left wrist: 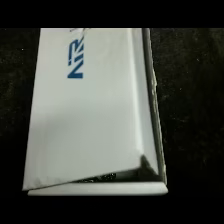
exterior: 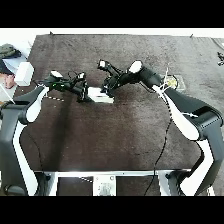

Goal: Fold the box and place the chain.

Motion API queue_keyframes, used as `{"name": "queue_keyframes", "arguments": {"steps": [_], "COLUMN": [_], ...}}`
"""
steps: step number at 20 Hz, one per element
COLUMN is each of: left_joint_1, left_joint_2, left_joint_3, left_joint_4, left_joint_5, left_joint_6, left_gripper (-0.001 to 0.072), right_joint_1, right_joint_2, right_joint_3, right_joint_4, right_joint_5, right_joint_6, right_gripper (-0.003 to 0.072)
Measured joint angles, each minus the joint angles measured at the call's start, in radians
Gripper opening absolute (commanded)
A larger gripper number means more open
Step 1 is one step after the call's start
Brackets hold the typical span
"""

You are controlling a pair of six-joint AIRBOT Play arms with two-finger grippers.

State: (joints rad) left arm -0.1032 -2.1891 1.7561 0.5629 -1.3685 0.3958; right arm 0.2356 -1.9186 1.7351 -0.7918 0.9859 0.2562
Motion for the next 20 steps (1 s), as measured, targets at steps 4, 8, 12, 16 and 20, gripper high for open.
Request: {"name": "queue_keyframes", "arguments": {"steps": [4, 8, 12, 16, 20], "left_joint_1": [0.0, 0.0, 0.0, 0.0, 0.0], "left_joint_2": [0.0, 0.0, 0.0, 0.0, 0.0], "left_joint_3": [0.0, 0.0, 0.0, 0.0, 0.0], "left_joint_4": [0.0, 0.0, 0.0, 0.0, 0.0], "left_joint_5": [0.0, 0.0, 0.0, 0.0, 0.0], "left_joint_6": [0.0, 0.001, 0.002, 0.003, 0.003], "left_gripper": [0.0415, 0.0415, 0.0415, 0.0415, 0.0415], "right_joint_1": [0.002, 0.003, 0.007, 0.021, 0.029], "right_joint_2": [0.014, 0.018, 0.018, 0.018, 0.018], "right_joint_3": [0.0, 0.0, 0.0, 0.0, 0.0], "right_joint_4": [-0.005, -0.008, -0.014, -0.046, -0.069], "right_joint_5": [-0.026, -0.024, -0.012, 0.006, 0.012], "right_joint_6": [-0.002, -0.002, -0.002, 0.002, 0.008], "right_gripper": [0.0155, 0.0168, 0.0168, 0.0167, 0.0167]}}
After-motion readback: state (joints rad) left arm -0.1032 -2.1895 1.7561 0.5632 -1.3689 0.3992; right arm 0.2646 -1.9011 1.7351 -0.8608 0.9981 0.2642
